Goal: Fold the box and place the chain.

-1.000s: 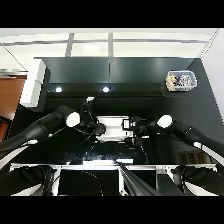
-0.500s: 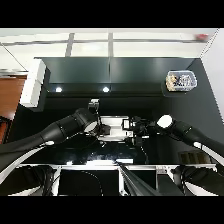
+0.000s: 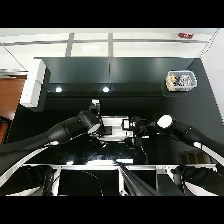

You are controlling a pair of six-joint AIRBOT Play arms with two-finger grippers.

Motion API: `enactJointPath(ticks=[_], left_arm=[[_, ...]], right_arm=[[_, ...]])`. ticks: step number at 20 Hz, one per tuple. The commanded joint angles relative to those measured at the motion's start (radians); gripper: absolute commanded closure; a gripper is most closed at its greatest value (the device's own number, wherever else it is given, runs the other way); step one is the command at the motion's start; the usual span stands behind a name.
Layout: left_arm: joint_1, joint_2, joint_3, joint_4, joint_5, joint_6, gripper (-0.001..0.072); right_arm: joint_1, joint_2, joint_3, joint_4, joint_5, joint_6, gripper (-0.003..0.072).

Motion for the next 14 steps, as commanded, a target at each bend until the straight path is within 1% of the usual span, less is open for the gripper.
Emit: enactJointPath(ticks=[1, 2, 8, 9, 10, 11, 12, 14], left_arm=[[0.000, -0.003, 0.001, -0.004, 0.031, 0.011, 0.0635], [0.000, -0.003, 0.002, -0.004, 0.031, 0.011, 0.0684], [0.001, -0.003, 0.035, 0.000, 0.016, 0.011, 0.0678], [0.002, -0.003, 0.043, 0.003, 0.011, 0.011, 0.0615], [0.002, -0.004, 0.051, 0.003, 0.003, 0.011, 0.0382], [0.002, -0.008, 0.058, 0.002, -0.008, 0.011, 0.0204], [0.002, -0.013, 0.065, 0.002, -0.023, 0.011, 0.0201], [0.001, -0.025, 0.067, 0.001, -0.022, 0.011, 0.0201]], right_arm=[[0.000, 0.000, 0.000, 0.000, 0.000, 0.000, 0.0215], [0.000, 0.000, 0.000, 0.000, 0.000, 0.000, 0.0215], [0.000, 0.000, 0.000, 0.000, 0.000, 0.000, 0.0215], [0.000, 0.000, 0.000, 0.000, 0.000, 0.000, 0.0215], [0.000, 0.000, 0.000, 0.000, 0.000, 0.000, 0.0215], [0.000, 0.000, 0.000, 0.000, 0.000, 0.000, 0.0215], [0.000, 0.000, 0.000, 0.000, 0.000, 0.000, 0.0215], [0.000, 0.000, 0.000, 0.000, 0.000, 0.000, 0.0215]])
